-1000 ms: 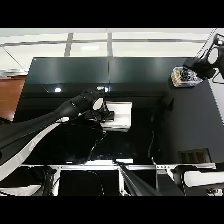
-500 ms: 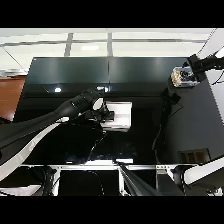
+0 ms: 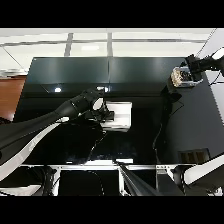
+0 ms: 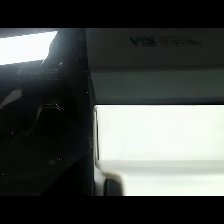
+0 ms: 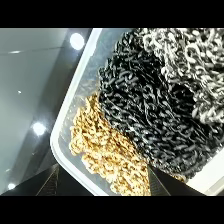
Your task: Fold the box and place the chain.
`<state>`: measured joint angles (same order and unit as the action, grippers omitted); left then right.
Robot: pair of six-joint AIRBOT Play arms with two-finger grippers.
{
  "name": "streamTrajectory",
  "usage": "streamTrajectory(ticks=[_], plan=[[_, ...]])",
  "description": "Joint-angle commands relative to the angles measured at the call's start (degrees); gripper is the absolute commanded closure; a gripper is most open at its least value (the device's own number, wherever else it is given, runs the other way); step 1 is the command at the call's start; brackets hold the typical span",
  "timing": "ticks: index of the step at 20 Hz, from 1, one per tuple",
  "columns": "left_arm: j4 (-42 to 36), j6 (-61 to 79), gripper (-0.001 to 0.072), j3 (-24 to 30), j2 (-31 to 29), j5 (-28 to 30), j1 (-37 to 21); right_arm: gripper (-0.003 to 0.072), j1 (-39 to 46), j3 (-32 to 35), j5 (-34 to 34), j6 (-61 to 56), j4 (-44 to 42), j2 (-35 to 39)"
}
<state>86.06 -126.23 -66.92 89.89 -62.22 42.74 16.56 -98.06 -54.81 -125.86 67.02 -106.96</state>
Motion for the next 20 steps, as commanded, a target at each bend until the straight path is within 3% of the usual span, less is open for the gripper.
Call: streamTrajectory(ticks=[1, 4, 5, 19, 20], plan=[[0.0, 0.0, 0.0682, -0.02, 0.0, 0.04, 0.0, 0.0087, -0.39, -0.02, 1.03, 0.74, -1.36, -0.98], [0.0, 0.0, 0.0682, -0.02, 0.0, 0.07, 0.0, 0.0088, -0.98, -0.02, 0.98, 0.94, -1.88, -1.9], [0.0, 0.0, 0.0682, -0.02, 0.0, 0.07, 0.0, 0.0146, -0.96, -0.02, 1.01, 0.94, -1.86, -2.08], [0.0, 0.0, 0.0682, -0.02, 0.0, 0.04, 0.0, 0.0148, -1.46, -0.02, 0.76, 1.77, 0.48, -3.8], [0.0, 0.0, 0.0683, -0.02, 0.0, 0.04, 0.0, 0.0186, -1.55, -0.02, 0.94, 2.21, 0.52, -3.91]])
